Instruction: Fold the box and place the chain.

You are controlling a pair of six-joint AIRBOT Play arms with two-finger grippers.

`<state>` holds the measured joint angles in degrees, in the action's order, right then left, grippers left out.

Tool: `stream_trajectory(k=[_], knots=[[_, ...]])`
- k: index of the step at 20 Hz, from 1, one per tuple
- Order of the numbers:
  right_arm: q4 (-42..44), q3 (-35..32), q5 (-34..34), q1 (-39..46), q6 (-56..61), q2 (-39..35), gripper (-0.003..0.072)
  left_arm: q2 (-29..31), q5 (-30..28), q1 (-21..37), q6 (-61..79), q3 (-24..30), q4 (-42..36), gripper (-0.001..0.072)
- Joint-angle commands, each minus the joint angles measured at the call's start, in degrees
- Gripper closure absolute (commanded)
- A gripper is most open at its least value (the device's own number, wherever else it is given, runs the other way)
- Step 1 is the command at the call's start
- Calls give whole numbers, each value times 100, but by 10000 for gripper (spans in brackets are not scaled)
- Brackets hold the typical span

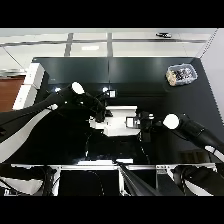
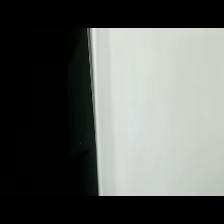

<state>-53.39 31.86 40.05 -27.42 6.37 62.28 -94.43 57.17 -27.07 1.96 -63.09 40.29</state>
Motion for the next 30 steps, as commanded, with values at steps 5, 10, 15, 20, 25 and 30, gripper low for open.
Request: stream_trajectory(k=[5, 10, 15, 20, 25, 30], knots=[[131, 66, -186, 249, 116, -439, -20, -2, 13, -2, 0, -4, -2, 682], [673, 98, 9, 651, -13, -439, -19, -2, 50, -2, 0, -4, -4, 683], [1244, 96, 50, 1029, -518, -361, -20, -2, 72, -2, -24, -28, -2, 683], [2376, 96, 343, 1178, -1958, 120, -20, -2, 160, -4, -24, -164, -2, 682], [2782, 98, 341, 1176, -2483, 815, -20, -4, -55, -98, -164, -164, 245, 685], [2319, 96, 317, 1178, -2621, 1062, -20, -7, -216, -254, -229, -164, 404, 684]])
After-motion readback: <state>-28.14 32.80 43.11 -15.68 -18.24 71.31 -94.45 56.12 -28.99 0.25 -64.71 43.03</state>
